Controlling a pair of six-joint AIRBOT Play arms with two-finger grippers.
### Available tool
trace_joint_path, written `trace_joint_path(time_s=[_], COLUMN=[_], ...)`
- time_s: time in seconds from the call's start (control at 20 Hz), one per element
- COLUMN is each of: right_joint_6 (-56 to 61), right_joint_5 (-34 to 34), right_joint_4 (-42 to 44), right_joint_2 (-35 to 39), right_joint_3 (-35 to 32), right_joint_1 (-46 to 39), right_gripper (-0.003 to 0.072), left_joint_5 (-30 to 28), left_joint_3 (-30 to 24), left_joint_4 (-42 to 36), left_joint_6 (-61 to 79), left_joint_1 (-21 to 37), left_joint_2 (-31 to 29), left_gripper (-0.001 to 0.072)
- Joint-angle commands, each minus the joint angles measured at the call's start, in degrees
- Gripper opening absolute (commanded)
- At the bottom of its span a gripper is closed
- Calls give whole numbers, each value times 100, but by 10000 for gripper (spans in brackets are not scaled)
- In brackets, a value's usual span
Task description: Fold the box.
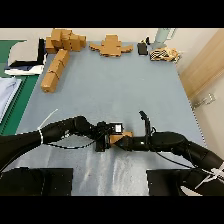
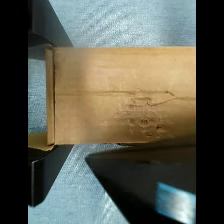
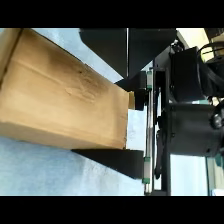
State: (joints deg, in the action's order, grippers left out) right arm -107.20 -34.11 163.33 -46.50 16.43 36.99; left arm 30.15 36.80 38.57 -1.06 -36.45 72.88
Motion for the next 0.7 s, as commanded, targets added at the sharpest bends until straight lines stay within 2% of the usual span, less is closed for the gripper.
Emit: trace_joint_path(time_s=[0.0,0.25,0.65], right_joint_6=[741,739,739], right_joint_5=[1187,1377,1163], right_joint_4=[-153,-17,20], right_joint_2=[-103,-201,-142], right_joint_3=[0,7,17], right_joint_1=[756,813,815], right_gripper=[2,2,3], left_joint_5=[-2,-2,-2], left_joint_3=[4,4,4], left_joint_4=[0,0,0], left_joint_6=[2,2,2], left_joint_1=[0,0,0], left_joint_2=[-2,-2,-2], left_gripper=[357,357,357])
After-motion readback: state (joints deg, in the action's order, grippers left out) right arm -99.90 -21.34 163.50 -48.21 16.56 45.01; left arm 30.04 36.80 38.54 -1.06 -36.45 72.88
